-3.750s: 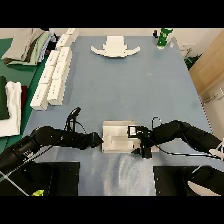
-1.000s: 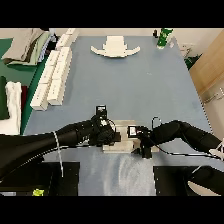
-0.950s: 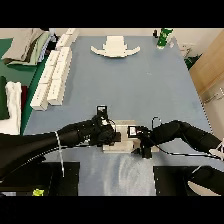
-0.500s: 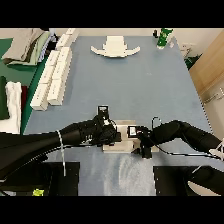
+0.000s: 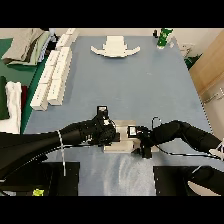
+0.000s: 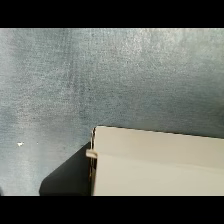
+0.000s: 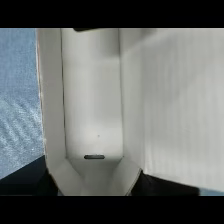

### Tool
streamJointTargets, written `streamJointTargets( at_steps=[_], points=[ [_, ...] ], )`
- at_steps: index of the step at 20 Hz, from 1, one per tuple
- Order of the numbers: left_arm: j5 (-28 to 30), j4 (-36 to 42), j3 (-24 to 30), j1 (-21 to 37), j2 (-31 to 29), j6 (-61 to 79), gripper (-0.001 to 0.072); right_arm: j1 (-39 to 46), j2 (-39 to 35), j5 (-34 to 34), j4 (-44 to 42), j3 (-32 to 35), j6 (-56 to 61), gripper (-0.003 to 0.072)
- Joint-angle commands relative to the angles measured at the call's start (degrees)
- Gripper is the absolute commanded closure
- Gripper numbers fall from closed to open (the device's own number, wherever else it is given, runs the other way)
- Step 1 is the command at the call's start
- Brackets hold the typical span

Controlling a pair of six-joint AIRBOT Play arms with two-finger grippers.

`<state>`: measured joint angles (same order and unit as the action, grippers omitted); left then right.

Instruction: Fold the box.

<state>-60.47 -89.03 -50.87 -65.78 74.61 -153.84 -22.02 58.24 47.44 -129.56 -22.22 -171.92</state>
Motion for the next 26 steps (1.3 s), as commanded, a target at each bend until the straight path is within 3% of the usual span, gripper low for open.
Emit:
streamJointTargets(
  at_steps=[1,5,6,7,12,15,22,25,26],
  points=[
    [-0.2,0.1,0.0,0.1,0.0,0.0,0.0694,0.0,0.0,0.0,0.0,0.0,0.1,0.0181],
    [-0.2,0.3,0.0,0.0,0.0,0.0,0.0682,0.0,0.0,0.0,0.0,0.0,0.1,0.0182],
    [-0.2,0.5,0.0,0.0,0.0,0.2,0.0423,0.0,0.0,0.0,0.0,0.0,0.1,0.0182],
    [-0.2,0.5,0.0,0.0,0.0,0.0,0.024,0.0,0.0,0.0,0.0,0.0,0.0,0.0181],
    [-0.2,0.5,0.0,0.1,-0.2,0.0,0.0234,0.0,0.0,0.0,0.0,0.0,0.0,0.0181],
    [-3.3,0.3,-0.4,0.2,-2.5,0.6,0.0233,0.0,0.0,0.0,0.0,0.0,0.0,0.0181],
    [-15.7,-0.3,-0.5,0.2,-17.5,2.3,0.0234,0.0,0.0,0.0,0.0,0.0,0.0,0.0182],
    [-16.6,-3.5,-0.5,0.2,-24.0,3.0,0.0235,0.0,0.0,0.0,0.0,0.0,0.0,0.0182],
    [-16.1,-4.6,-0.5,0.2,-25.5,3.0,0.0308,0.0,0.0,0.0,0.0,0.0,0.0,0.0181]
  ],
)
